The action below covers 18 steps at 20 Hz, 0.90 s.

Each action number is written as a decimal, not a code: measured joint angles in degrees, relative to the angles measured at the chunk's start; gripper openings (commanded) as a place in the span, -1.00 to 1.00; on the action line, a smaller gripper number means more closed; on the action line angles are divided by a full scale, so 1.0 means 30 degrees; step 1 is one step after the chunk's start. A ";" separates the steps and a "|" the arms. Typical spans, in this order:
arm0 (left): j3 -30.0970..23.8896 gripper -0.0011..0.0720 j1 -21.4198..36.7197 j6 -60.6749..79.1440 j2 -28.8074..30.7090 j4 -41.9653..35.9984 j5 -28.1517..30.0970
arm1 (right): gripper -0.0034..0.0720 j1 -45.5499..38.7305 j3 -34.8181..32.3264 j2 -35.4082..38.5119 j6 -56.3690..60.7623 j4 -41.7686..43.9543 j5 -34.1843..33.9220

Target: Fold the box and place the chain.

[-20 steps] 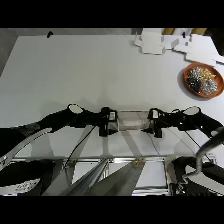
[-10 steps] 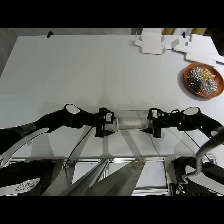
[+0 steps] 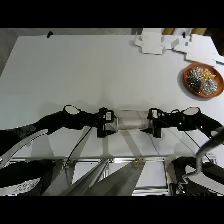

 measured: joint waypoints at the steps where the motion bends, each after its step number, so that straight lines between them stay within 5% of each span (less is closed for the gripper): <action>1: 0.0000 0.97 -0.0109 0.0044 0.0000 -0.0066 0.0036 | 0.14 0.0007 0.0000 0.0000 0.0000 0.0000 0.0000; 18: 0.0481 0.95 -0.1020 0.0168 -0.0372 -0.1858 0.1523 | 0.14 0.0007 0.0000 -0.0007 0.0007 0.0007 -0.0007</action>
